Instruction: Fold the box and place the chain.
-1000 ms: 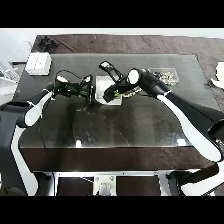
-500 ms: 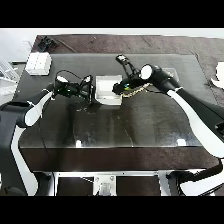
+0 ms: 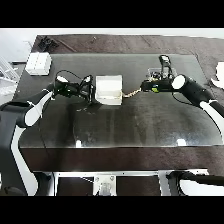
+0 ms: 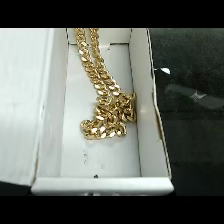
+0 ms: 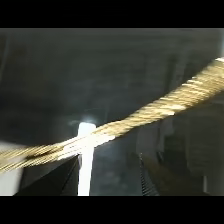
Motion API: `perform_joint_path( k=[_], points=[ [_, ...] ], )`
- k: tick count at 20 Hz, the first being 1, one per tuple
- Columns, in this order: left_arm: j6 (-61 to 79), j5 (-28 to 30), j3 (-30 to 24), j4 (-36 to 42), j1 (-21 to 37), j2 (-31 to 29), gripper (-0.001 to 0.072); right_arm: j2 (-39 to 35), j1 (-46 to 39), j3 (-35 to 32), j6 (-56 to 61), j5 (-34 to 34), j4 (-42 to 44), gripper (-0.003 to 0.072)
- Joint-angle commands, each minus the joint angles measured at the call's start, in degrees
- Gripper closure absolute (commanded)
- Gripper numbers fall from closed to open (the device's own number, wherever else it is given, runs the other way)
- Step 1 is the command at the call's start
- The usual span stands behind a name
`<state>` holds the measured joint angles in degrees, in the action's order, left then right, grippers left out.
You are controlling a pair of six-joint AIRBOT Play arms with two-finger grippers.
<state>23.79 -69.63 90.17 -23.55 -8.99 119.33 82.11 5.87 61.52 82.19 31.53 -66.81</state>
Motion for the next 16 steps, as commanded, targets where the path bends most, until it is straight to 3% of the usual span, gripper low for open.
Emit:
perform_joint_path(
  k=[1, 7, 13, 16],
  points=[
    [0.0, 0.0, 0.0, 0.0, 0.0, 0.0, 0.0279, 1.2, -3.7, -4.5, 1.8, -9.9, 3.8, 0.0197],
    [0.0, 0.0, 0.0, 0.0, 0.0, 0.0, 0.0279, 8.0, -3.7, -3.8, 1.8, -19.8, 8.4, 0.017],
    [0.0, 0.0, 0.0, 0.0, 0.0, 0.0, 0.0279, 15.6, -1.7, 4.9, 1.8, -19.9, 10.2, 0.0174],
    [0.0, 0.0, 0.0, 0.0, 0.0, 0.0, 0.0279, 19.3, -1.5, 6.9, 2.2, -19.9, 11.2, 0.0223]
  ],
)
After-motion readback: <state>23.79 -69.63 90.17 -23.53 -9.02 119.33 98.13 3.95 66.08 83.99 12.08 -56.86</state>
